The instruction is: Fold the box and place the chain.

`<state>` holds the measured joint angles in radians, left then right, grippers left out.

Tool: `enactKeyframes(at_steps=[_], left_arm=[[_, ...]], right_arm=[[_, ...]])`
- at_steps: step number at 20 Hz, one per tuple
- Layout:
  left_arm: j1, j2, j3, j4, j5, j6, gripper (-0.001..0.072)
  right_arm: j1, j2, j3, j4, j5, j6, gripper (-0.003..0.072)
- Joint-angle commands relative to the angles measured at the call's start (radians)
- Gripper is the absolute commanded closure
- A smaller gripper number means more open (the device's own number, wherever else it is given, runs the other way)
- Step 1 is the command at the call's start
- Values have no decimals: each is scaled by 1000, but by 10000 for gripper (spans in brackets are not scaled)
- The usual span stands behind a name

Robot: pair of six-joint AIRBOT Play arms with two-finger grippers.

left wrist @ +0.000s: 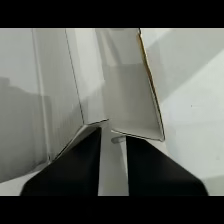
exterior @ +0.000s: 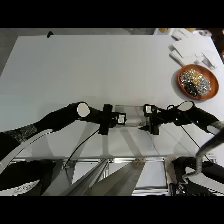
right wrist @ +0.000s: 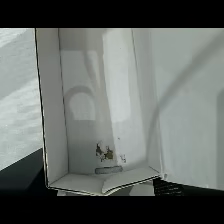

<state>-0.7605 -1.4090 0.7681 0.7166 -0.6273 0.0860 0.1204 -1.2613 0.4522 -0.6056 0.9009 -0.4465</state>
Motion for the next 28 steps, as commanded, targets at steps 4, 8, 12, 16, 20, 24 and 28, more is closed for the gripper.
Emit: enactKeyframes(at_steps=[4,8,12,16,20,24,28], left_arm=[[-8,-2,0,-32,14,-8,276],[-8,23,0,-22,-3,-56,394],[9,103,0,100,-91,-269,707],[47,227,0,290,-170,-660,708],[126,337,0,517,-207,-1360,708],[205,291,0,468,-330,-1741,703],[206,126,0,320,-302,-1732,703]], right_arm=[[0,0,0,0,0,0,289],[0,0,0,0,0,0,289],[0,0,0,0,0,0,289],[0,0,0,0,0,0,289],[0,0,0,0,0,0,289],[0,0,0,0,0,0,289],[0,0,0,0,0,0,289]])
